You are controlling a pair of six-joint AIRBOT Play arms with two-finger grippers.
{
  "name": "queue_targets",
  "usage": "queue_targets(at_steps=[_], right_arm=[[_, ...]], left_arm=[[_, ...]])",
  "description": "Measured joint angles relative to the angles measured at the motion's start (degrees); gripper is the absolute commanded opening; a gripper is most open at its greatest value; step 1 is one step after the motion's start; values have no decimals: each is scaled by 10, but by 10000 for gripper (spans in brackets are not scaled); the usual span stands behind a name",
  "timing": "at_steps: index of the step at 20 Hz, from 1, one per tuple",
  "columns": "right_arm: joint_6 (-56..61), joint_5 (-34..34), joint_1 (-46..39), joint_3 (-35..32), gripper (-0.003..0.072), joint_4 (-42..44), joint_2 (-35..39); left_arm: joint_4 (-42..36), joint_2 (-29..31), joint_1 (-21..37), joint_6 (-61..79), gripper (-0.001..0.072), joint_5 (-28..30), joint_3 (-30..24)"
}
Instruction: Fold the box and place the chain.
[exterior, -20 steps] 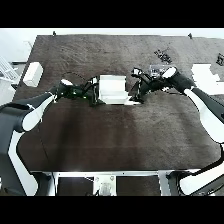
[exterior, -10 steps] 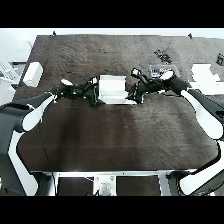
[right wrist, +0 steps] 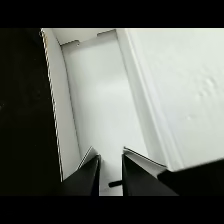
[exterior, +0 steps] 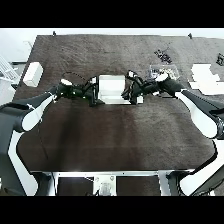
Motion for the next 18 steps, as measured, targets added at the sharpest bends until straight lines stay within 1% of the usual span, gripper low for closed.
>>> queue_targets(at_steps=[2,4,5,6,7,9,10,11,12,18], right_arm=[[-3,-7,5,0,174,4,-5],[-6,-12,8,0,236,5,-9],[-7,-15,9,0,236,6,-10],[-7,-17,10,0,275,6,-11],[-7,-20,10,0,377,7,-12],[-8,-27,10,0,546,7,-13],[-10,-27,10,0,550,6,-13],[-10,-27,10,0,614,6,-13],[-10,-27,10,0,653,6,-14],[-9,-26,11,0,653,5,-14]], left_arm=[[0,0,0,1,333,0,0],[0,0,0,0,334,0,0],[0,0,0,0,334,0,0],[0,0,0,0,334,0,0],[0,0,0,0,334,0,0],[0,0,0,0,334,0,0],[0,0,0,0,334,0,0],[0,0,0,0,334,-1,0],[0,0,0,0,334,-1,0],[0,0,0,0,334,-1,0]])
